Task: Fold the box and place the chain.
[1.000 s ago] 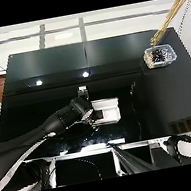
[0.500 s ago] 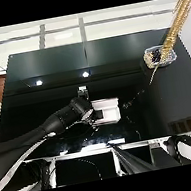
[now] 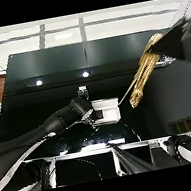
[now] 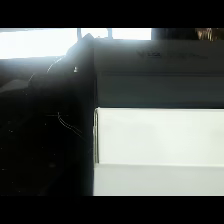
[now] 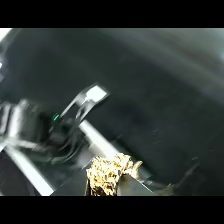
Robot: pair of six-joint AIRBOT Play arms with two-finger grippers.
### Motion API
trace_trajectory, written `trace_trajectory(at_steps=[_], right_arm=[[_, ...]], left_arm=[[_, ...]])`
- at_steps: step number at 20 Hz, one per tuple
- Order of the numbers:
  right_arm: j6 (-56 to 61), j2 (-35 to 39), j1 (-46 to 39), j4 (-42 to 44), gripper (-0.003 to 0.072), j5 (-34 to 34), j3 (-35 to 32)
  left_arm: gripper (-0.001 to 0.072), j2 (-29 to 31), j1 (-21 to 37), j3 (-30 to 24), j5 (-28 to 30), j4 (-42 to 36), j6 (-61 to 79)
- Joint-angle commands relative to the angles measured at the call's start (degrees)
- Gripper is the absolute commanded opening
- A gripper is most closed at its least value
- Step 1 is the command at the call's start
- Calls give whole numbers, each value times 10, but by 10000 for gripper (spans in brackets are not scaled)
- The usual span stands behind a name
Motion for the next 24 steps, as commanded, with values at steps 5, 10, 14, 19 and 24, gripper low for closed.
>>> trace_trajectory(at_steps=[5, 10, 14, 19, 24], right_arm=[[-43, 6, 33, 102, 37, -38, -152], [-70, 6, 33, 166, 37, -86, -232], [-72, 6, 34, 167, 38, -90, -268], [-79, 6, 50, 166, 37, -101, -276], [-78, 6, 43, 152, 38, -78, -276]], left_arm=[[31, 0, 0, 0, 0, 0, 0], [31, 0, 0, 0, 0, 0, 0], [31, 0, 0, 0, 0, 0, 0], [32, 0, 0, 0, 0, 0, 0], [31, 0, 0, 0, 0, 0, 0]])
